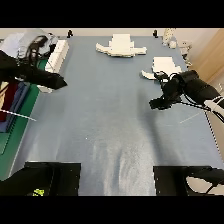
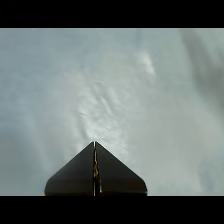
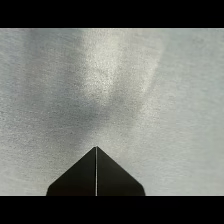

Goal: Fold the box.

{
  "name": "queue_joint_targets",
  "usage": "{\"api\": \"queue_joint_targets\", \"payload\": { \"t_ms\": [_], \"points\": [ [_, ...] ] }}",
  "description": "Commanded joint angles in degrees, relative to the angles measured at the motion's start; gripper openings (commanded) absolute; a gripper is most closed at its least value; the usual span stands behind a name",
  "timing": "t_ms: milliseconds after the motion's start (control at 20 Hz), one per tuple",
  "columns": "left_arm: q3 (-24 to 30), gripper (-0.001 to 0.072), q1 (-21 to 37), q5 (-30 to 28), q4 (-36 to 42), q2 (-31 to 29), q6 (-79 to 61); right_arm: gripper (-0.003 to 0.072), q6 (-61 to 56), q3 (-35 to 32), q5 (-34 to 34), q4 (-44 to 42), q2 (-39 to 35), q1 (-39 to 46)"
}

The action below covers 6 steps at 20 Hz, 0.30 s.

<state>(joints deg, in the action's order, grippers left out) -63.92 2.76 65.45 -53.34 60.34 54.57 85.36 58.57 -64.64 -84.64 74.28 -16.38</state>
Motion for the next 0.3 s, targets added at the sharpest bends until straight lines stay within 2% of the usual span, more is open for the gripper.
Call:
{"api": "queue_joint_targets", "payload": {
  "t_ms": [0,100,250],
  "points": [
    [5.07,0.0013,-8.13,-1.14,0.57,-0.04,3.82,0.0004,-0.02,0.04,-0.02,0.0,0.04,0.0],
    [6.78,0.0013,-10.67,-3.56,0.57,0.09,3.82,0.0004,-0.02,0.04,0.0,0.0,0.04,0.0],
    [6.82,0.0013,-11.78,-3.34,0.68,0.07,3.82,0.0004,-0.02,0.04,0.0,0.0,0.04,0.0]
  ]
}}
